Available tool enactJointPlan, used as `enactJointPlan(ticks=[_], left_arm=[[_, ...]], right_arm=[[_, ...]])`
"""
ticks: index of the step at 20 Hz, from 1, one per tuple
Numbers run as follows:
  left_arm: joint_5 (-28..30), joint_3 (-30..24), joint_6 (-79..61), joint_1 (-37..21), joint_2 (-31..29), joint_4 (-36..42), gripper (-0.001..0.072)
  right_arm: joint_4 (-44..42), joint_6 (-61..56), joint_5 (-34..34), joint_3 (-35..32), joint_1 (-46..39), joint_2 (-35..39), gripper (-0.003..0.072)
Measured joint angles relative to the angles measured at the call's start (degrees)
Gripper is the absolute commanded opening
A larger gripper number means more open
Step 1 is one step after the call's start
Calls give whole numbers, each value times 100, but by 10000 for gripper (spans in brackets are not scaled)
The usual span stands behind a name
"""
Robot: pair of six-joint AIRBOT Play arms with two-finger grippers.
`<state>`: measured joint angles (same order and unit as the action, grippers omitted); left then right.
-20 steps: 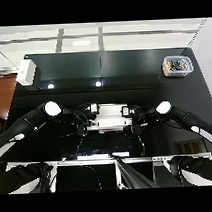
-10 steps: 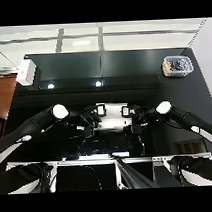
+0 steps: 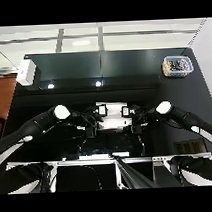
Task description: Fold the box and place the chain.
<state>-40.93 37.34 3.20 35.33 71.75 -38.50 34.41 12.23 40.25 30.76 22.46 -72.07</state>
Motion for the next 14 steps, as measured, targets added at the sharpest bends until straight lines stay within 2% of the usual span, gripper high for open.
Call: enactJointPlan(ticks=[1, 2, 3, 4, 5, 9, 14], left_arm=[[2, 0, 15, 0, 0, -7, 246], [7, 0, 13, 0, 0, -11, 383], [-2, 0, 13, 0, 0, -7, 355], [11, 4, 22, -2, 0, -4, 79], [2, 2, 70, -20, -11, -24, 30], [-188, 15, 678, -326, -354, -365, 28], [-798, 20, 2765, -1379, -1362, -1674, 29]], right_arm=[[0, -2, 0, 0, 0, 0, 489], [0, 0, 0, 0, 0, 0, 489], [0, 0, 0, 0, 0, 0, 489], [0, 0, 0, 0, 0, 0, 489], [0, 0, 0, 0, 0, 0, 489], [-2, -2, -2, 0, 0, 0, 489], [-2, -2, 0, 0, 0, 0, 489]])
